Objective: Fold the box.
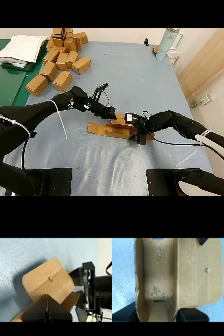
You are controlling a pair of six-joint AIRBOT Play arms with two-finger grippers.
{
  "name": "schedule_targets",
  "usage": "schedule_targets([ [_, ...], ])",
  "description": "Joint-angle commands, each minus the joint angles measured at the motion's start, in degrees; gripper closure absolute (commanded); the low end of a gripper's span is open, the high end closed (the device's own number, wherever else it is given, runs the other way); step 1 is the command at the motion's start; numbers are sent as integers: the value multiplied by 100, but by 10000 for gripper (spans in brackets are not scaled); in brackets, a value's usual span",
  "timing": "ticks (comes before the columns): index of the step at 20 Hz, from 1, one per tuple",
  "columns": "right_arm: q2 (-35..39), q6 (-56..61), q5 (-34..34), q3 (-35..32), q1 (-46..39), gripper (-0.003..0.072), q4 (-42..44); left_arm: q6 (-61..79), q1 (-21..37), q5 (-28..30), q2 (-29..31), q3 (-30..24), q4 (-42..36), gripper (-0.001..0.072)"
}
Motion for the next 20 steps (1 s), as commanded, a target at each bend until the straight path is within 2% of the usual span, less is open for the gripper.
schedule_targets([
  [1,-4,-2,0,7,2,168,2,-181,4,-50,-4,0,236,699],
  [12,-4,-4,52,7,468,168,-374,-302,4,-212,-4,-2,407,699],
  [20,-4,-2,76,7,476,168,-378,-452,4,-417,-208,-42,472,699],
])
